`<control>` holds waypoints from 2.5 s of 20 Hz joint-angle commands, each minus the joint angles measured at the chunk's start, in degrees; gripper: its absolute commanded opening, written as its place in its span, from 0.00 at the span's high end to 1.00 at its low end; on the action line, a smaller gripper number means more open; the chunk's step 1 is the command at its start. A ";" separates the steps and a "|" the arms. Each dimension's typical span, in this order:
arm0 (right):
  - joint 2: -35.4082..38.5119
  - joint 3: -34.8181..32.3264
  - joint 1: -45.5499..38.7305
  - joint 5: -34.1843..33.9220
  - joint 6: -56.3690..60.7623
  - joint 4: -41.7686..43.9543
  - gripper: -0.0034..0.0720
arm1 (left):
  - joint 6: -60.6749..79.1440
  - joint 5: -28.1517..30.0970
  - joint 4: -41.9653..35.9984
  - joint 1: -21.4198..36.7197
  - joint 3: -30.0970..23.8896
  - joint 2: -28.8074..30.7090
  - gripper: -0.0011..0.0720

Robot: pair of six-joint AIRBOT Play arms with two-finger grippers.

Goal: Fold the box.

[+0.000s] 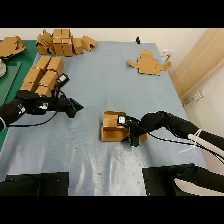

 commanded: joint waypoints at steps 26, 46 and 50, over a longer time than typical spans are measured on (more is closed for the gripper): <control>0.02 -0.02 -0.02 -0.26 0.00 0.04 0.36 | 16.92 15.67 5.46 -25.77 -8.92 -0.20 0.03; 0.02 -0.02 -0.02 -0.26 0.00 0.04 0.36 | 16.24 13.70 7.30 -24.59 -8.11 -0.61 0.03; 0.02 -0.02 -0.02 -0.24 0.00 0.04 0.36 | 14.19 12.15 8.94 -24.59 -8.15 0.24 0.03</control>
